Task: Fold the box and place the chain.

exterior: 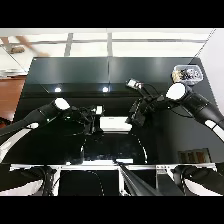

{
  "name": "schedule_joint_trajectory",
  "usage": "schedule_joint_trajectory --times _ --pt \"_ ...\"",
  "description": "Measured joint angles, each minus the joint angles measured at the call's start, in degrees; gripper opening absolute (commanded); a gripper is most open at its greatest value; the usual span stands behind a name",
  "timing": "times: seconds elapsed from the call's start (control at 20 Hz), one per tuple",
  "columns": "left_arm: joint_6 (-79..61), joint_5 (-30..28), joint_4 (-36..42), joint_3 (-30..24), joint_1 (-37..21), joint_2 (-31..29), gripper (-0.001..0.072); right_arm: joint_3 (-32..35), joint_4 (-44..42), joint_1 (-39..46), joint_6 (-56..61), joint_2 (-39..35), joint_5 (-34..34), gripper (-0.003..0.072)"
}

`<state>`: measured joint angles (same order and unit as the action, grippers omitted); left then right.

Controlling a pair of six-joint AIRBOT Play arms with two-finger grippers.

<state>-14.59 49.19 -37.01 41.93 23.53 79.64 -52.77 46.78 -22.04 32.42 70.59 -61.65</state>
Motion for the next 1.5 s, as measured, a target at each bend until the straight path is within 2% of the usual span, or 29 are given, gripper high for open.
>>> schedule_joint_trajectory --times 0.3,0.6,0.9,1.0,1.1,1.15,1.2,1.25,1.5 --pt "0.0 -0.5 0.0 0.0 0.0 0.0 0.0374 0.3 0.2 -0.5 -6.8 0.3 -2.6 0.0661" --pt "0.0 -0.7 0.0 0.0 0.0 0.0 0.0374 0.4 0.5 -0.6 -9.0 0.4 1.4 0.0660" --pt "0.1 -0.7 0.0 0.0 0.0 0.0 0.0375 0.9 1.0 -0.6 -9.5 0.8 1.9 0.0658" --pt "0.1 -0.7 0.0 0.0 0.0 0.0 0.0375 1.1 1.1 -0.8 -9.5 1.1 2.2 0.0467" --pt "0.2 -0.9 0.0 0.0 0.0 0.0 0.0374 1.3 1.2 -1.0 -9.5 1.3 2.8 0.0470" --pt "0.1 -0.9 0.0 0.0 0.0 0.0 0.0375 1.3 1.2 -1.1 -9.6 1.4 3.0 0.0445" --pt "0.1 -0.8 0.0 0.0 0.0 0.0 0.0374 1.4 1.2 -1.1 -9.6 1.4 3.3 0.0301" --pt "0.1 -0.9 0.0 0.0 0.0 0.0 0.0374 1.4 1.1 -1.2 -9.5 1.4 3.3 0.0260" --pt "0.0 -0.9 0.0 0.0 0.0 0.0 0.0375 1.4 1.0 -1.2 -9.7 1.5 3.5 0.0261"
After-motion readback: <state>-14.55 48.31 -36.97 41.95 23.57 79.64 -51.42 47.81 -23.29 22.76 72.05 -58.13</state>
